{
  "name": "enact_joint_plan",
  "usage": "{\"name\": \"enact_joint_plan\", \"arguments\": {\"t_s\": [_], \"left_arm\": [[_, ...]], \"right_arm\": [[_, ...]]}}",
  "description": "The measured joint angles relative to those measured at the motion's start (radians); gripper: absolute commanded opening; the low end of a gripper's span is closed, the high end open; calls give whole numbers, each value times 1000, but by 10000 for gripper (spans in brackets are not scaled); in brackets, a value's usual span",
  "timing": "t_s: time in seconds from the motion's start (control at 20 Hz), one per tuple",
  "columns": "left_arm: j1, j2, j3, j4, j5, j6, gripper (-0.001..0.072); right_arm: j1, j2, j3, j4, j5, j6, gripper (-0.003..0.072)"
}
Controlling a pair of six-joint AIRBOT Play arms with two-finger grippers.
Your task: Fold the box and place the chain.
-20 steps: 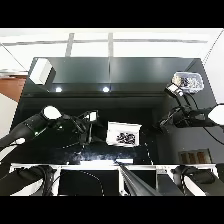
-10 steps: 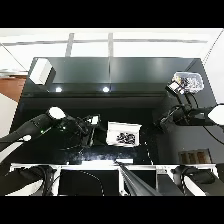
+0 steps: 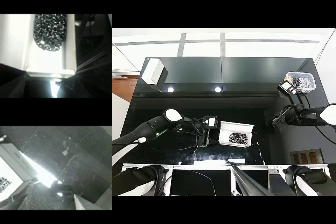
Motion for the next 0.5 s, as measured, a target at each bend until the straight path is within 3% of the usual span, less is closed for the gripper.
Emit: {"name": "enact_joint_plan", "arguments": {"t_s": [0.5], "left_arm": [[-4, -22, 2, -26, -1, -44, 705]], "right_arm": [[0, 0, 0, 5, -2, 0, 717]]}}
